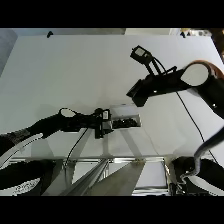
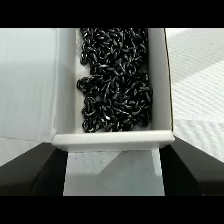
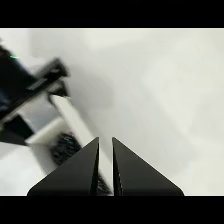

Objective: Fold the box and place the chain.

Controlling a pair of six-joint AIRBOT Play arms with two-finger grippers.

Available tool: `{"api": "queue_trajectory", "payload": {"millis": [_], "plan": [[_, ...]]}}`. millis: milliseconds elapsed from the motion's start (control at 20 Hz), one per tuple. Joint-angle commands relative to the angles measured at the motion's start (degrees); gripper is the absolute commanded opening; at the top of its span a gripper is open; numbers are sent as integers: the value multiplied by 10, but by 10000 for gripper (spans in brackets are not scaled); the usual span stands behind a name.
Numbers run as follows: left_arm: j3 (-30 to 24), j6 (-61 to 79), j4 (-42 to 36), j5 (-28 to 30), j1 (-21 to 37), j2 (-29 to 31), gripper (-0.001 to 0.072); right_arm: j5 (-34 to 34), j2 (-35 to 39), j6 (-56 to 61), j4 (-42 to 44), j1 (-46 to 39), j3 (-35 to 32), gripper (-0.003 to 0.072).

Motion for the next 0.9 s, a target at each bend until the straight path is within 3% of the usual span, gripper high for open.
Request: {"api": "queue_trajectory", "payload": {"millis": [0,200,400,600,700,850], "plan": [[0,0,0,-1,0,0,136,-2,-53,0,-75,-6,17,76],[0,0,0,-1,0,0,136,44,-120,-10,-76,9,5,32],[0,0,0,-1,0,0,136,91,-109,-102,-61,33,-18,32],[0,0,0,-1,0,0,136,93,-69,-163,-42,43,-58,38],[0,0,0,-1,0,0,136,92,-45,-198,-20,45,-76,69],[0,0,0,-1,0,0,136,87,-31,-228,-3,45,-96,184]]}}
